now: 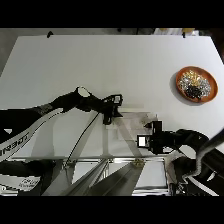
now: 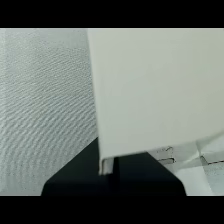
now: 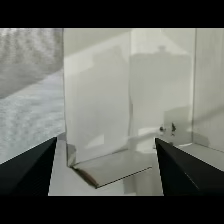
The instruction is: Fold the box and place the chain.
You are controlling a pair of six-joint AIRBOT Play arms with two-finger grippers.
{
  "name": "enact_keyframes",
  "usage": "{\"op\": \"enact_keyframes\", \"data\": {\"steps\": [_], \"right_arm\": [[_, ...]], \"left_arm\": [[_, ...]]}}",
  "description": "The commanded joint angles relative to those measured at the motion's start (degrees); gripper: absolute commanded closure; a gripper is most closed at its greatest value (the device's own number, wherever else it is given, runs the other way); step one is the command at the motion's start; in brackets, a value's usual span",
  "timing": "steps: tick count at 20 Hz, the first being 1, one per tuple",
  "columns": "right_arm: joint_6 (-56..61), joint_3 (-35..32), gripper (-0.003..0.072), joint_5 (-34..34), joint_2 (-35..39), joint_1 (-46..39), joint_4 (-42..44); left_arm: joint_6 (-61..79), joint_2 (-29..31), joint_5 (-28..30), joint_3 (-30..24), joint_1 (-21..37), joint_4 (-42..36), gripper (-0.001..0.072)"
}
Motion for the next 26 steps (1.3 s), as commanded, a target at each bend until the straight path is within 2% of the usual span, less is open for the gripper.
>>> {"op": "enact_keyframes", "data": {"steps": [1, 6, 9, 12, 20, 26], "right_arm": [[0.0, 0.0, 0.0, -2.2, 0.0, 0.1, -0.4], [0.0, 0.2, 0.0002, -2.0, 0.0, -1.0, -0.5], [-8.0, 1.3, 0.0002, 1.0, -0.2, -6.5, 6.4], [-10.8, 3.4, 0.0002, 1.8, -1.1, -11.1, 8.0], [-14.2, 12.0, 0.0003, 7.8, -13.2, -19.4, 12.2], [-19.2, 14.3, 0.0004, 10.3, -13.7, -22.7, 13.1]], "left_arm": [[0.0, 0.0, 0.0, 0.0, 0.0, 0.0, 0.0698], [0.0, 0.0, 0.0, 0.0, 0.0, 0.0, 0.0698], [0.0, 0.0, 0.0, 0.0, 0.0, 0.0, 0.0698], [0.0, 0.0, 0.0, 0.0, 0.0, 0.0, 0.0698], [0.0, 0.0, 0.0, 0.0, 0.0, 0.0, 0.0698], [0.0, 0.0, 0.0, 0.0, 0.0, 0.0, 0.0698]]}}
